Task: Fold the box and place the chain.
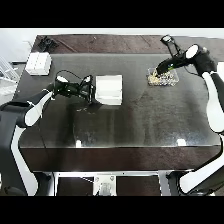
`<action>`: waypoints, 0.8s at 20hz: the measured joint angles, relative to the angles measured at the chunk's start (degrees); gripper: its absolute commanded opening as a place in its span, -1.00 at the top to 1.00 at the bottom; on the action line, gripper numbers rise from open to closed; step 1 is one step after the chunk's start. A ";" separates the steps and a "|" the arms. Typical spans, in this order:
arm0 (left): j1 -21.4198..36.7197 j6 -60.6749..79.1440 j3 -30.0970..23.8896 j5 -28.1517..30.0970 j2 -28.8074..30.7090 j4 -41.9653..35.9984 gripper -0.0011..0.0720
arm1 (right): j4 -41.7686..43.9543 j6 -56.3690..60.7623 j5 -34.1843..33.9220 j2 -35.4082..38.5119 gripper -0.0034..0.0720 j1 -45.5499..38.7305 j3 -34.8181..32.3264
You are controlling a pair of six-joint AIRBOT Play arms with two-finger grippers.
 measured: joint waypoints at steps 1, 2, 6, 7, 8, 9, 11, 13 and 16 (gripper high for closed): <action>0.00 0.00 0.00 0.00 0.00 0.00 -0.21 | -0.52 1.03 0.66 1.99 0.89 0.42 0.07; 0.00 0.00 0.00 0.00 0.00 -0.02 -0.21 | -0.90 2.12 1.14 4.39 0.89 0.98 0.11; -0.02 0.00 0.00 0.00 0.00 0.00 -0.21 | -1.81 6.32 2.40 14.71 0.89 4.76 0.13; 0.00 0.02 0.00 0.00 0.00 -0.02 -0.21 | -1.88 7.15 2.56 17.14 0.89 6.05 0.17; 0.00 0.00 0.00 0.00 0.00 0.00 -0.21 | -1.99 7.91 2.78 19.56 0.89 7.58 0.17; 0.00 0.02 0.00 0.00 0.00 0.00 -0.21 | -2.03 8.46 2.78 21.59 0.89 9.09 0.17; 0.00 0.02 0.00 0.00 0.00 0.00 -0.21 | -2.10 9.35 2.86 24.92 0.89 12.48 0.17; 0.00 0.00 0.00 0.00 0.00 0.00 -0.21 | -2.16 10.12 3.02 26.99 0.89 16.17 0.17; -0.02 0.00 0.00 0.00 0.00 -0.02 -0.21 | -2.21 10.91 3.04 28.28 0.89 21.46 0.17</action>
